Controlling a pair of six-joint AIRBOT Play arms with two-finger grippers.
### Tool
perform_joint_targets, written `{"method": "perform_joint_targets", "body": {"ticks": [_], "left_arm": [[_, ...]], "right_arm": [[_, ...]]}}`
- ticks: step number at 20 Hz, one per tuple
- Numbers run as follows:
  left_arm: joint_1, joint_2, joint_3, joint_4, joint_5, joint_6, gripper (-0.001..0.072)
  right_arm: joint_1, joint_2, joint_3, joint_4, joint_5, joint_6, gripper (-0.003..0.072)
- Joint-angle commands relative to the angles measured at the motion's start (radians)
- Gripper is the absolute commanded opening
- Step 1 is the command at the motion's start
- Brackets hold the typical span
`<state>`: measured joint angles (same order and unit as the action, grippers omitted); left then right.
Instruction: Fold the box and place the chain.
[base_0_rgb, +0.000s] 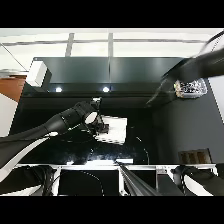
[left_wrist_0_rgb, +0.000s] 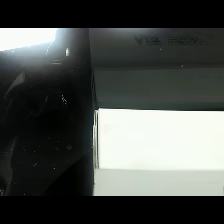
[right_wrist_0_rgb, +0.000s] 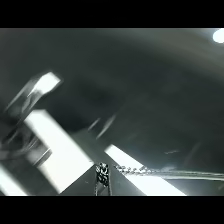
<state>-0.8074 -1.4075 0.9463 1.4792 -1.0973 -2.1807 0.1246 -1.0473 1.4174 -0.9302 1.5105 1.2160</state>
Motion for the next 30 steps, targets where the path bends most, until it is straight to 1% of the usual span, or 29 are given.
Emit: {"method": "perform_joint_targets", "body": {"ticks": [1,3,5,8,10,13,15,19,23,25,30], "left_arm": [[0.000,0.000,0.001,0.001,0.000,0.000,0.0036],[0.000,0.000,0.001,0.001,0.000,0.000,0.0036],[0.000,0.000,0.001,0.001,0.000,0.000,0.0036],[0.000,0.000,0.001,0.001,0.000,0.000,0.0036],[0.000,0.000,0.001,0.001,0.000,0.000,0.0036],[0.000,0.000,0.001,0.001,0.000,0.000,0.0036],[0.000,0.000,0.001,0.001,0.000,0.000,0.0036],[0.000,0.000,0.001,0.001,0.000,0.000,0.0036],[0.000,0.000,0.001,0.001,0.000,0.000,0.0036],[0.000,0.000,0.001,0.001,0.000,0.000,0.0036],[0.000,0.000,0.001,0.001,0.000,0.000,0.0036]], "right_arm": [[0.186,0.007,-0.225,0.037,-0.113,-0.031,0.0043],[0.241,0.007,-0.332,0.049,-0.190,-0.031,0.0043],[0.286,0.004,-0.421,0.105,-0.264,-0.032,0.0043],[0.345,-0.006,-0.484,0.175,-0.354,-0.059,0.0043],[0.370,-0.007,-0.483,0.180,-0.387,-0.062,0.0043],[0.368,-0.007,-0.484,0.220,-0.348,-0.068,0.0043],[0.370,-0.007,-0.484,0.277,-0.333,-0.098,0.0043],[0.370,-0.007,-0.484,0.294,-0.398,-0.105,0.0043],[0.352,-0.007,-0.462,0.388,-0.357,-0.144,0.0043],[0.346,-0.007,-0.443,0.390,-0.358,-0.144,0.0043],[0.345,-0.007,-0.443,0.376,-0.366,-0.143,0.0043]]}}
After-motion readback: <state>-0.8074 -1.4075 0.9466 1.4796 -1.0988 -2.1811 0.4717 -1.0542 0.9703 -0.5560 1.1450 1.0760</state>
